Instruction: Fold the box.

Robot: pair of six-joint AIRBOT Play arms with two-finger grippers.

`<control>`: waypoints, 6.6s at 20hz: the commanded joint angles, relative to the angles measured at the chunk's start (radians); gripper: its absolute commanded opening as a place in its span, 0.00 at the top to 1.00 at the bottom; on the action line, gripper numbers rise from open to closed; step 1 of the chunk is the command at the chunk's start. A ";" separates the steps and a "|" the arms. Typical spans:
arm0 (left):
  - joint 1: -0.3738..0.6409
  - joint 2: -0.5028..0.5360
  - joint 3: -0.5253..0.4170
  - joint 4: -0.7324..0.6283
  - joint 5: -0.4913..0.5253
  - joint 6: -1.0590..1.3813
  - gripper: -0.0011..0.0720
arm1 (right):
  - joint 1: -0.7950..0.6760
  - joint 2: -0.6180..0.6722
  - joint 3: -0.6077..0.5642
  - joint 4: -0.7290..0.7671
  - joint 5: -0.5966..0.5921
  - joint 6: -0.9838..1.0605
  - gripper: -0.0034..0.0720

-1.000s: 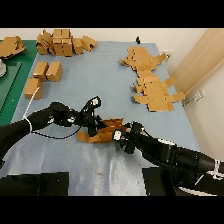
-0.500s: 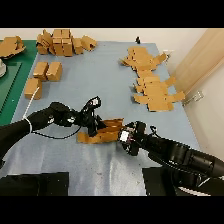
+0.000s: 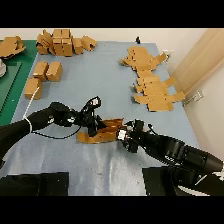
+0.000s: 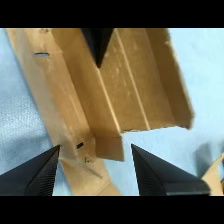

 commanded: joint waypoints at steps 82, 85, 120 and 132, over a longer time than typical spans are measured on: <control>0.000 0.000 0.000 0.000 0.000 0.000 0.97 | -0.451 -0.306 0.172 1.097 -0.283 -1.251 0.04; 0.000 0.000 0.000 0.000 0.000 0.000 0.97 | -0.424 -0.325 0.174 1.070 -0.281 -1.251 0.04; 0.000 0.000 0.000 0.000 0.000 0.000 0.97 | -0.398 -0.374 0.203 1.060 -0.265 -1.247 0.27; 0.000 0.000 0.000 0.000 0.000 0.000 0.97 | -0.398 -0.374 0.203 1.039 -0.306 -1.247 0.26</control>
